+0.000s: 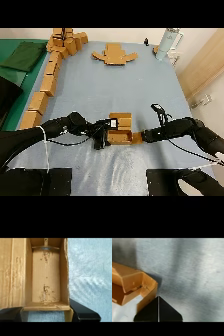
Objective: Fold the box.
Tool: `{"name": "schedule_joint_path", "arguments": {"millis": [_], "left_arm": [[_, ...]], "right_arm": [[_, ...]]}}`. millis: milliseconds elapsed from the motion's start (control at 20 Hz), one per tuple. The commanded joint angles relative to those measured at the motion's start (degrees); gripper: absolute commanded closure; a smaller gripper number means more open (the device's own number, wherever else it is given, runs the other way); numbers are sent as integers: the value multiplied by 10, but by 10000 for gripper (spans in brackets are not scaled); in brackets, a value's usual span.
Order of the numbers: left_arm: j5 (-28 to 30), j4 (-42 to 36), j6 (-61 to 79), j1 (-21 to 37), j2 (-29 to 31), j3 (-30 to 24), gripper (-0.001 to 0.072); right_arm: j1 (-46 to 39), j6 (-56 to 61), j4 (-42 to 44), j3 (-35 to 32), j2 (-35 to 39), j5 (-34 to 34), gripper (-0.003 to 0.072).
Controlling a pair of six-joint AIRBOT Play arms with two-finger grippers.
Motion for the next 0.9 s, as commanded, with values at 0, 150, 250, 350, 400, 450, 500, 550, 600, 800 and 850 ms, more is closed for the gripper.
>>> {"name": "schedule_joint_path", "arguments": {"millis": [0, 150, 250, 350, 400, 450, 500, 550, 600, 800, 850], "left_arm": [[0, 0, 0, 0, 0, 1, 244], [0, 0, 0, 0, 0, 1, 244], [0, 0, 0, 0, 0, 1, 244], [0, 0, 0, 0, 0, 1, 244], [0, 0, 0, 0, 0, 1, 244], [0, 0, 0, 0, 0, 1, 244], [0, 0, 0, 0, 0, 1, 244], [0, 0, 0, 0, 0, 1, 244], [0, 0, 0, 0, 0, 1, 244], [0, 0, 0, 0, 0, 1, 244], [0, 0, 0, 0, 0, 1, 244]], "right_arm": [[0, -23, 54, 2, 1, -6, 682], [0, -23, 61, 19, 4, -17, 680], [0, -22, 61, 33, 8, -26, 601], [0, -22, 66, 42, 12, -28, 439], [0, -22, 69, 41, 11, -29, 439], [0, -22, 70, 41, 11, -30, 439], [0, -22, 73, 41, 11, -30, 416], [0, -22, 76, 42, 11, -30, 268], [0, -22, 77, 41, 11, -30, 174], [2, -22, 79, 41, -5, -27, 173], [9, -22, 79, 41, -13, -26, 174]]}}
